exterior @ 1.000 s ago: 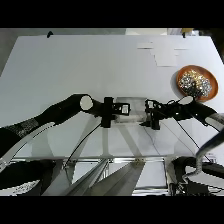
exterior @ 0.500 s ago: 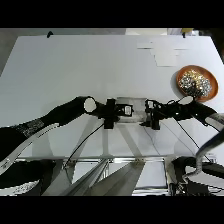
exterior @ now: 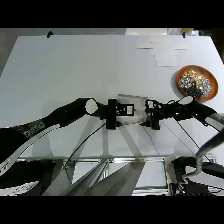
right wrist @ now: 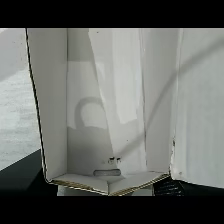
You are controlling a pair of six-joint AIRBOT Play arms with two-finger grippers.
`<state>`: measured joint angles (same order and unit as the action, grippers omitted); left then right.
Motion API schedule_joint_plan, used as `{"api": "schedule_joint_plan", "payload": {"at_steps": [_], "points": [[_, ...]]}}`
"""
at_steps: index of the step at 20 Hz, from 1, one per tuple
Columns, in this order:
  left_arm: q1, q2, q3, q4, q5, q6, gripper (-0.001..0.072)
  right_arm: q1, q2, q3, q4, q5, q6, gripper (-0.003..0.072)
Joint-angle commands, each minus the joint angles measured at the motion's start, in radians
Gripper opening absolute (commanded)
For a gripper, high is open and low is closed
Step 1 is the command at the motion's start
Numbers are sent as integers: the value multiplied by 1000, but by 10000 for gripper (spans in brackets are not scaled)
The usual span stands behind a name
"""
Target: Fold the box and place the chain.
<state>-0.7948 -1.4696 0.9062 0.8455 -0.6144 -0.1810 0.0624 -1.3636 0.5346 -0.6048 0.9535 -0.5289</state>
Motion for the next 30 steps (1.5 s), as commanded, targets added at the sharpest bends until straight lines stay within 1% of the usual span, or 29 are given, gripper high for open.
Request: {"api": "schedule_joint_plan", "payload": {"at_steps": [1,2,4,5,7,8,11,13,15,17,20,22,25,27,30], "points": [[0,6,0,1,-31,-75,627,1,0,0,0,0,0,415],[1,16,0,2,-59,-107,563,1,0,0,0,0,0,415],[11,49,0,12,-147,-166,146,1,1,0,0,0,0,415],[19,70,0,25,-209,-170,7,1,0,0,0,0,0,415],[40,110,0,56,-280,-257,1,1,0,0,0,0,0,415],[55,131,0,93,-290,-358,1,1,0,0,0,0,0,415],[116,193,0,254,-294,-767,0,1,0,0,0,0,0,415],[167,230,0,323,-308,-1020,0,1,0,0,0,0,0,415],[221,235,-1,338,-329,-1217,1,1,0,0,0,0,0,415],[262,226,-29,325,-306,-1347,1,1,0,0,0,0,0,415],[289,171,-86,212,-248,-1379,1,1,0,0,0,0,0,415],[290,100,-95,134,-243,-1379,2,1,0,0,0,0,0,415],[280,13,-95,64,-228,-1379,2,1,0,0,0,0,0,415],[269,-11,-94,44,-227,-1376,3,1,0,0,0,0,0,415],[254,-6,-94,-2,-233,-1346,6,1,0,0,0,0,0,415]]}}
